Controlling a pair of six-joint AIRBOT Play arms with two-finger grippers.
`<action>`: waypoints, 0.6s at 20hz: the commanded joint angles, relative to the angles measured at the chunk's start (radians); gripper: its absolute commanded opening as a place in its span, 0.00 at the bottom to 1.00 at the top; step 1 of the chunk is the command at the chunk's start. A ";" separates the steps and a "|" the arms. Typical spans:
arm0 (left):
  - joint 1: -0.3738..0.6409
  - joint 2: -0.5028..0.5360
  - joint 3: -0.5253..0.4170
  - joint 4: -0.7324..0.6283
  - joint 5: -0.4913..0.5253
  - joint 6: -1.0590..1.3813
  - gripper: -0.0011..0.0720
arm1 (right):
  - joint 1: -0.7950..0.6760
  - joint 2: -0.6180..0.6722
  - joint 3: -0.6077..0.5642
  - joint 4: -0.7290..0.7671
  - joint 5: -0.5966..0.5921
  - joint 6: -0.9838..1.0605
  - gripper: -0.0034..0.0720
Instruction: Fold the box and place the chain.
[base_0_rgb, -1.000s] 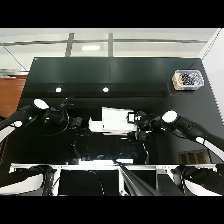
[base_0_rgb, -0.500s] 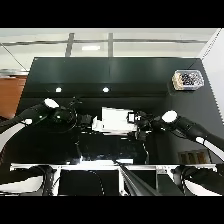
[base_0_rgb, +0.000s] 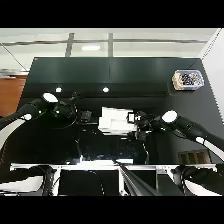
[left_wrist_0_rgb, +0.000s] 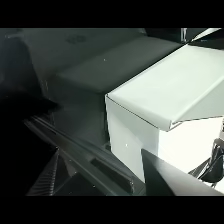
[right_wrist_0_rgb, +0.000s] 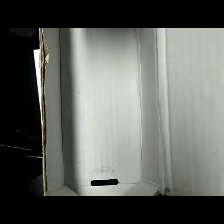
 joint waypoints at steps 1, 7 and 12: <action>0.004 0.000 0.045 -0.015 -0.095 0.000 0.97 | 0.001 0.000 0.000 0.000 0.000 0.000 0.22; -0.011 0.000 0.067 -0.122 -0.188 0.047 0.94 | 0.001 0.000 0.000 0.003 -0.003 0.001 0.22; -0.040 0.000 0.067 -0.153 -0.190 0.048 0.94 | 0.001 0.000 0.000 0.004 -0.003 0.001 0.22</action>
